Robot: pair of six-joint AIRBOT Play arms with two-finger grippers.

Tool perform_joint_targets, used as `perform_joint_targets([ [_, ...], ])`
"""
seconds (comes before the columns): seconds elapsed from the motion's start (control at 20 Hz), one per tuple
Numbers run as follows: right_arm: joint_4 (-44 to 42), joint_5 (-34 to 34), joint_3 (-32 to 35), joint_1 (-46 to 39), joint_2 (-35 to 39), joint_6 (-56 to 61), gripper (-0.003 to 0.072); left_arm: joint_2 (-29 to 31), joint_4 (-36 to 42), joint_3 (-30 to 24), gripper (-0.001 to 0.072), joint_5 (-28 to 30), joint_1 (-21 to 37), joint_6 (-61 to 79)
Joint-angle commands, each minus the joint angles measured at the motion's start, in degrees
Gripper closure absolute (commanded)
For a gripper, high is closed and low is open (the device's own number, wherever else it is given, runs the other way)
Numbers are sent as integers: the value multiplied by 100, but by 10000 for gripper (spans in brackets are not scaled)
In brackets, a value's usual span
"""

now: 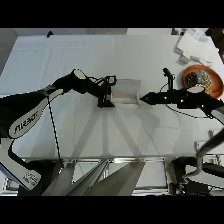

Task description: Fold the box and place the chain.

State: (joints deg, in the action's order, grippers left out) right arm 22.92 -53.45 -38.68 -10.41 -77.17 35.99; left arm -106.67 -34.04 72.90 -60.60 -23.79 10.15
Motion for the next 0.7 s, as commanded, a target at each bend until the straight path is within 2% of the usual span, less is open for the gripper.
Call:
perform_joint_targets([
  [0.0, 63, 11, 2, -2, 72, 50, 608, -2, -7, -2, 432, -4, 0, 7],
  [0.05, 63, 13, 2, -2, 72, 173, 556, -2, -7, -2, 432, -4, 0, 7],
  [0.15, 66, -52, 2, -2, 72, 173, 544, -2, -7, -2, 432, -4, 0, 7],
  [0.2, 66, -68, 2, -2, 72, 173, 468, -2, -7, -2, 432, -4, 0, 7],
  [0.25, 66, -61, 2, -2, 72, 173, 433, -2, -7, -2, 432, -4, 0, 7],
  [0.4, 66, 151, 2, 0, 72, 175, 433, -2, -7, -2, 432, -4, 0, 7],
  [0.45, 66, 240, 0, 15, 72, 197, 425, -2, -7, -2, 432, -4, 0, 7],
  [0.5, 66, 361, 2, 52, 72, 306, 384, -2, -7, -2, 432, -4, 0, 7],
  [0.65, 83, 621, 2, 278, 72, 304, 381, -2, -7, -2, 432, -4, 0, 7],
])
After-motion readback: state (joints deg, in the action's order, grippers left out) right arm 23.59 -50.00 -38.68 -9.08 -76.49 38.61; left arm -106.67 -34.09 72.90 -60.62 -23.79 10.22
